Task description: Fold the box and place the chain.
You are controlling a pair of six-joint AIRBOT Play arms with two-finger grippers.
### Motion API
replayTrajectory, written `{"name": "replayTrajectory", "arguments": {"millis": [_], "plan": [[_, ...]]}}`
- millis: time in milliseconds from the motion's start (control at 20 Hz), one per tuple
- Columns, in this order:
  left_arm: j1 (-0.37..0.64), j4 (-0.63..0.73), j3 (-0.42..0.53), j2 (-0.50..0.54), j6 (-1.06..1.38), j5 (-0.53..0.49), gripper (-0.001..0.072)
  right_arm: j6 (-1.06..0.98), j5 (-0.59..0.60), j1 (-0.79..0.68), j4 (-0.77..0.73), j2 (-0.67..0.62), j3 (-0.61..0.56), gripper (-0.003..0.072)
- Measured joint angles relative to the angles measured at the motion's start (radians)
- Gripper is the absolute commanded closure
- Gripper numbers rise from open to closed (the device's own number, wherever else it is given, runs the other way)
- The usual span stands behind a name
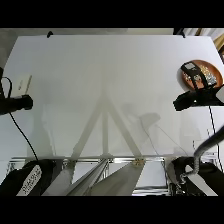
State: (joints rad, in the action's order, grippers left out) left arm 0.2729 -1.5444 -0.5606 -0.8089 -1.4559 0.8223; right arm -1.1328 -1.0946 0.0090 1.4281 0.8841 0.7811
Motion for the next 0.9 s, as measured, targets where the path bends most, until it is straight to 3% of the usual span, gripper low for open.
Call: {"name": "replayTrajectory", "arguments": {"millis": [250,300,350,450,500,650,800,900], "plan": [[0.016,0.003,0.098,0.0,0.005,-0.039,0.0705,0.0,0.002,0.0,-0.021,0.0,0.0,0.067],[0.018,0.003,0.106,0.0,0.009,-0.042,0.0674,0.0,0.002,0.0,-0.029,0.0,0.0,0.067],[0.019,0.002,0.111,0.0,0.009,-0.042,0.062,0.0,0.003,0.0,-0.037,0.0,0.0,0.067],[0.02,0.004,0.117,0.0,0.012,-0.047,0.0395,0.0,0.003,0.0,-0.05,0.0,0.0,0.0669],[0.02,0.006,0.119,0.001,0.012,-0.047,0.0354,0.0,0.003,0.0,-0.054,0.0,0.0,0.0669],[0.02,0.008,0.122,0.001,0.014,-0.041,0.035,0.0,0.002,0.0,-0.061,0.0,0.0,0.0669],[0.02,0.01,0.124,0.001,0.015,-0.027,0.0121,0.0,-0.003,0.0,-0.065,0.0,0.0,0.0669],[0.02,0.01,0.124,0.001,0.016,-0.016,0.0121,0.0,-0.006,0.0,-0.066,0.0,0.0,0.0669]]}}
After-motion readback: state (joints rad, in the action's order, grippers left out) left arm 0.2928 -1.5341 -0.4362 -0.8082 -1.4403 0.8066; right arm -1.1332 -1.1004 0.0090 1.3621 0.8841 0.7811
